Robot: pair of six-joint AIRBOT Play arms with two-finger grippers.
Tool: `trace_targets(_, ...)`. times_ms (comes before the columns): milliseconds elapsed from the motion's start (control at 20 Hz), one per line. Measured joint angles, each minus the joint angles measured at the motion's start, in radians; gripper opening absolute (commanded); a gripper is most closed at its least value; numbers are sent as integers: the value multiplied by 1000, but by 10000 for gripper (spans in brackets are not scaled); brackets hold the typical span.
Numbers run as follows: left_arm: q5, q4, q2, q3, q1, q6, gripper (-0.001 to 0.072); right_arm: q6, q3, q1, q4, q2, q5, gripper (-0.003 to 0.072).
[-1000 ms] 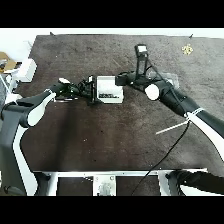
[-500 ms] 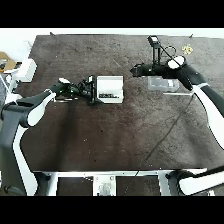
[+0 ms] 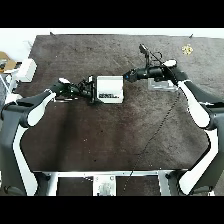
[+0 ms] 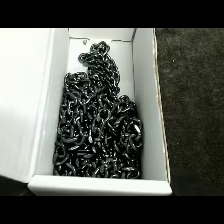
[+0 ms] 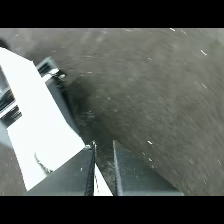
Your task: Fold the box and place the chain.
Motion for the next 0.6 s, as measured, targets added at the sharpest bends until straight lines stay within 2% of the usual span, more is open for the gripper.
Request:
trace_targets(50,0,0,0,0,0,0,226,-39,0,4,3,0,14,135)
trace_targets(100,0,0,0,0,0,0,226,-76,-7,10,6,6,29,96)
trace_targets(300,0,0,0,0,0,0,226,-209,-93,28,11,74,51,101)
trace_targets(400,0,0,0,0,0,0,226,-273,-156,34,14,108,51,229)
trace_targets(550,0,0,0,0,0,0,226,-395,-243,45,37,135,42,229)
trace_targets(600,0,0,0,0,0,0,226,-432,-263,51,47,139,35,255)
